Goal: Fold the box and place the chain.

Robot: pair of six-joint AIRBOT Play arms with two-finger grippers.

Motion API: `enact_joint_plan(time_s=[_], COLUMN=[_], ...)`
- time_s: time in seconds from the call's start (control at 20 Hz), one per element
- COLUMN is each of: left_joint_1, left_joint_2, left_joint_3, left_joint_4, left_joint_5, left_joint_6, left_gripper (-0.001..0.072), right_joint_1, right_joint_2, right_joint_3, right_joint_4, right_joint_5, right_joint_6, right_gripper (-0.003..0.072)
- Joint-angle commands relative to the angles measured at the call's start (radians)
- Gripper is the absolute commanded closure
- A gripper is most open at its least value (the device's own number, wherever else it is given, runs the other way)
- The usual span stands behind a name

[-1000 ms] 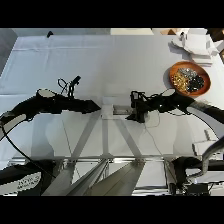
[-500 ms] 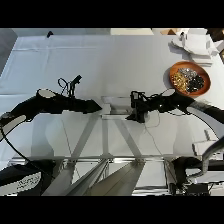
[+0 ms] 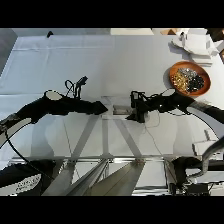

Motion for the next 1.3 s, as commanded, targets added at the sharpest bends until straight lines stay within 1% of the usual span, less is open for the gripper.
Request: enact_joint_plan(time_s=[0.0,0.1,0.2,0.3,0.45,0.65,0.75,0.85,0.95,1.15,1.25], left_joint_1=[-0.04,-0.072,-0.102,-0.118,-0.133,-0.175,-0.195,-0.204,-0.206,-0.206,-0.208], left_joint_2=[0.001,0.001,0.001,0.001,0.001,0.001,0.001,0.001,0.001,0.0,0.0], left_joint_3=[0.001,0.011,0.033,0.056,0.085,0.114,0.153,0.201,0.237,0.25,0.25], left_joint_4=[0.021,0.105,0.223,0.325,0.49,0.634,0.75,0.853,0.901,0.903,0.93], left_joint_5=[0.084,0.134,0.176,0.185,0.173,0.157,0.123,0.062,0.014,0.006,-0.011], left_joint_6=[0.0,-0.024,-0.131,-0.22,-0.349,-0.47,-0.568,-0.667,-0.719,-0.794,-0.842], left_gripper=[0.0198,0.0198,0.0198,0.0198,0.0199,0.0199,0.0198,0.0191,0.0114,0.0112,0.0112], right_joint_1=[0.001,0.001,0.001,0.001,0.001,0.001,0.001,0.001,0.001,0.001,0.001], right_joint_2=[0.0,0.0,0.0,0.0,0.0,0.0,0.0,0.0,0.0,0.0,0.0], right_joint_3=[0.001,0.001,0.001,0.001,0.001,0.001,0.001,0.001,0.001,0.001,0.001], right_joint_4=[0.0,0.0,0.0,0.0,0.0,0.0,0.0,0.0,0.0,0.0,0.0], right_joint_5=[0.0,0.0,0.0,0.0,0.0,0.0,0.0,0.0,0.0,0.0,0.0], right_joint_6=[0.0,0.0,0.0,0.0,0.0,0.0,0.0,0.0,0.0,0.0,0.0], right_gripper=[0.0289,0.0289,0.0289,0.0289,0.0289,0.0289,0.0289,0.0289,0.0289,0.0289,0.0289])
